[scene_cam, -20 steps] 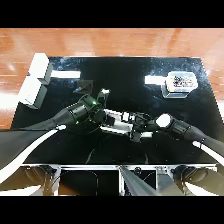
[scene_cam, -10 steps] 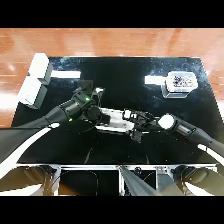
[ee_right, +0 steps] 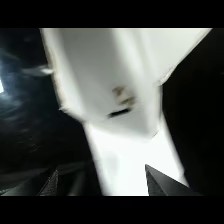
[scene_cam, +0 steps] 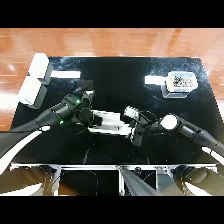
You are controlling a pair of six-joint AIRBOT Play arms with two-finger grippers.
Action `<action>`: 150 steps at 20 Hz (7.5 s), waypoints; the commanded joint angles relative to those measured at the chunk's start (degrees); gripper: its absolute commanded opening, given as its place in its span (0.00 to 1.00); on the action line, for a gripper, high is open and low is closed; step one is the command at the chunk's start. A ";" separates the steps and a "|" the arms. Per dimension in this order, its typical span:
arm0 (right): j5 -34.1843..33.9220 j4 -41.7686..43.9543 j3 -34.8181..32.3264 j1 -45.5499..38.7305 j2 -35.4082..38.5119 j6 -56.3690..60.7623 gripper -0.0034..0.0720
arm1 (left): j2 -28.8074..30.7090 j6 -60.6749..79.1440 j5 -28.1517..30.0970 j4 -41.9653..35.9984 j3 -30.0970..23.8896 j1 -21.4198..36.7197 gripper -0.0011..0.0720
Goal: Fold the box and place the chain.
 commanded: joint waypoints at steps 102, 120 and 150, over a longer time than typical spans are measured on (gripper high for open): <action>-15.61 18.03 5.16 7.65 -8.92 -26.58 0.57 | 0.17 -2.95 -2.14 -2.23 -2.99 0.04 0.05; -8.57 10.99 5.16 -4.07 -4.24 -5.35 0.14 | 0.17 -2.97 -2.43 -2.21 -2.99 0.04 0.05; 4.13 6.58 5.81 -10.14 -11.69 55.36 0.31 | 0.17 -2.97 -2.78 -1.95 -2.97 -0.15 0.04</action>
